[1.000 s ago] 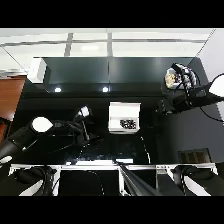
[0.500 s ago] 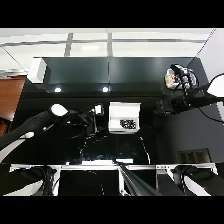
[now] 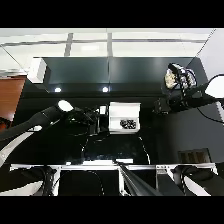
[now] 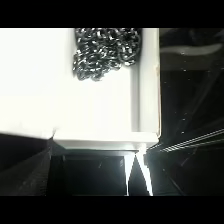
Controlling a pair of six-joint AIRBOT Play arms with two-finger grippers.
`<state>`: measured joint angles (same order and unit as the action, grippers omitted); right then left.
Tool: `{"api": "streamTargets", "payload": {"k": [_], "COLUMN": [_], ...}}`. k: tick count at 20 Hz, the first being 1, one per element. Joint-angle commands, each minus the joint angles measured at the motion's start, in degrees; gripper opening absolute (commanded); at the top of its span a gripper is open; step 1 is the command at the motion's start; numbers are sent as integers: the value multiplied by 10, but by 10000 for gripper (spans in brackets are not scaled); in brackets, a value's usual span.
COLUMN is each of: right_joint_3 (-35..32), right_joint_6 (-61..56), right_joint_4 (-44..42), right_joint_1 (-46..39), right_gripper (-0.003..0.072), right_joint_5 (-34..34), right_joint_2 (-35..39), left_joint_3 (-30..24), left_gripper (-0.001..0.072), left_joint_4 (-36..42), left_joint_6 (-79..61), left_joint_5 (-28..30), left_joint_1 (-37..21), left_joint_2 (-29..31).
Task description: Fold the box and place the chain.
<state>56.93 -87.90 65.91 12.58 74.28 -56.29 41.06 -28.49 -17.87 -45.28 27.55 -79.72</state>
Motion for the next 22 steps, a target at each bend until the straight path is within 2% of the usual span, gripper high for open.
{"api": "streamTargets", "payload": {"k": [1,9,14,17,18,19,20,21,22], "right_joint_3": [0,0,0,0,-2,-6,-11,-16,-17], "right_joint_6": [0,0,0,0,0,0,-2,-3,-8], "right_joint_4": [-1,0,-1,-1,-1,-3,-6,-13,-22], "right_joint_1": [1,1,1,1,1,1,1,1,1], "right_gripper": [266,265,265,265,265,265,266,267,344], "right_joint_5": [-7,-17,-51,-80,-97,-117,-143,-171,-203], "right_joint_2": [1,1,0,0,-1,-2,-4,-8,-15], "left_joint_3": [2,3,4,4,4,4,4,4,4], "left_gripper": [716,715,715,685,588,434,347,346,346], "left_joint_4": [0,14,13,13,13,13,13,13,13], "left_joint_6": [-2,-2,3,7,7,7,7,7,7], "left_joint_5": [-2,3,23,29,29,29,29,29,29], "left_joint_1": [8,16,29,30,30,30,30,30,30], "left_joint_2": [-2,-3,-4,-4,-4,-4,-4,-4,-4]}}
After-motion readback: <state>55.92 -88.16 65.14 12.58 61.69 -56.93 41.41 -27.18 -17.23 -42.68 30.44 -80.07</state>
